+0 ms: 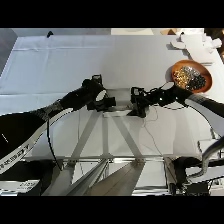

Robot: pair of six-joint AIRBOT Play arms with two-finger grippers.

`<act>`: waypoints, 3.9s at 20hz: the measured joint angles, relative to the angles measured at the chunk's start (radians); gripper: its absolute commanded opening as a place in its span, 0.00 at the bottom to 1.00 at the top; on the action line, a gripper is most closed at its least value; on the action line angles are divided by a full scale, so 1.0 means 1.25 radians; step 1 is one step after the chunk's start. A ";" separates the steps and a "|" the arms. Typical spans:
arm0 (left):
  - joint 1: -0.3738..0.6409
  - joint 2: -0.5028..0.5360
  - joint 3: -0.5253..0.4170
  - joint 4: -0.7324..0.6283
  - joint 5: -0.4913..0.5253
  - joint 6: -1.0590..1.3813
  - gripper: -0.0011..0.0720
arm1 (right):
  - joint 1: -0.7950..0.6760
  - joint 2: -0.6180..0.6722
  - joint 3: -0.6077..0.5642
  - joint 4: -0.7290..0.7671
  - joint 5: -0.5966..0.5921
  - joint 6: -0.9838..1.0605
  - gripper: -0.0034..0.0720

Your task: Fold the box and place the chain.

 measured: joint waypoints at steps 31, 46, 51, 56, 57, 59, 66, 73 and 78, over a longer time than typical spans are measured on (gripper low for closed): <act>0.291 0.197 -0.185 -0.458 0.010 1.386 0.97 | 0.000 0.000 0.000 0.000 0.000 0.002 0.57; 0.401 0.108 -0.291 -0.884 -0.037 2.336 0.97 | 0.000 0.000 0.000 0.000 0.001 0.002 0.57; 0.393 0.078 -0.292 -0.919 -0.042 2.358 0.97 | 0.000 0.000 0.000 -0.001 0.001 0.002 0.57; 0.373 0.052 -0.292 -0.947 -0.026 2.364 0.97 | 0.000 0.000 0.000 -0.001 0.001 0.002 0.57; 0.367 0.047 -0.292 -0.957 -0.015 2.364 0.97 | 0.000 0.000 0.000 0.000 0.000 0.002 0.57; 0.353 0.039 -0.292 -0.972 0.016 2.364 0.97 | 0.000 0.000 0.000 0.001 -0.001 0.002 0.57; 0.323 0.029 -0.292 -0.989 0.095 2.336 0.96 | -0.001 0.000 0.000 0.001 -0.003 0.003 0.57; 0.298 0.029 -0.292 -0.969 0.138 2.314 0.47 | -0.001 0.000 0.000 0.001 -0.003 0.003 0.57; 0.294 0.030 -0.292 -0.960 0.144 2.313 0.39 | -0.001 0.000 0.000 0.000 -0.002 0.003 0.57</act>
